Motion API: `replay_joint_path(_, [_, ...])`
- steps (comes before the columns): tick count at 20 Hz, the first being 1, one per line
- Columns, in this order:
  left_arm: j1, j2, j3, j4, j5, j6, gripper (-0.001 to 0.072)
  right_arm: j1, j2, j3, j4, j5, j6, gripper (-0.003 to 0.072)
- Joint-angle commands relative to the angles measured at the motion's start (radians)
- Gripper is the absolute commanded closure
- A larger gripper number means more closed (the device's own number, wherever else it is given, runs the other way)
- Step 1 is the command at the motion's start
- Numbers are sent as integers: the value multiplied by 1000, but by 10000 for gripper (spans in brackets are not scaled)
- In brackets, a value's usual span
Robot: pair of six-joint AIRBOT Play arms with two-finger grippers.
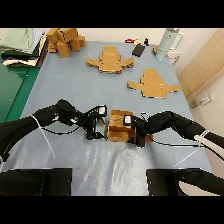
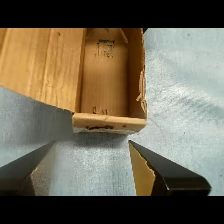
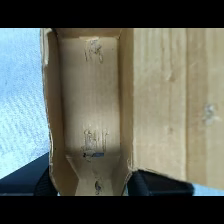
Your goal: Fold the box.
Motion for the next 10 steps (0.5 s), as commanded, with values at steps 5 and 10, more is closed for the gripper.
replay_joint_path(5, [-55, -25, 10, 12, 29, 96, 27, -1, 0, 1, 0, 0, 0, 183])
replay_joint_path(10, [-109, -25, 10, 11, 90, 93, 27, -1, 0, 1, 0, 0, 0, 184])
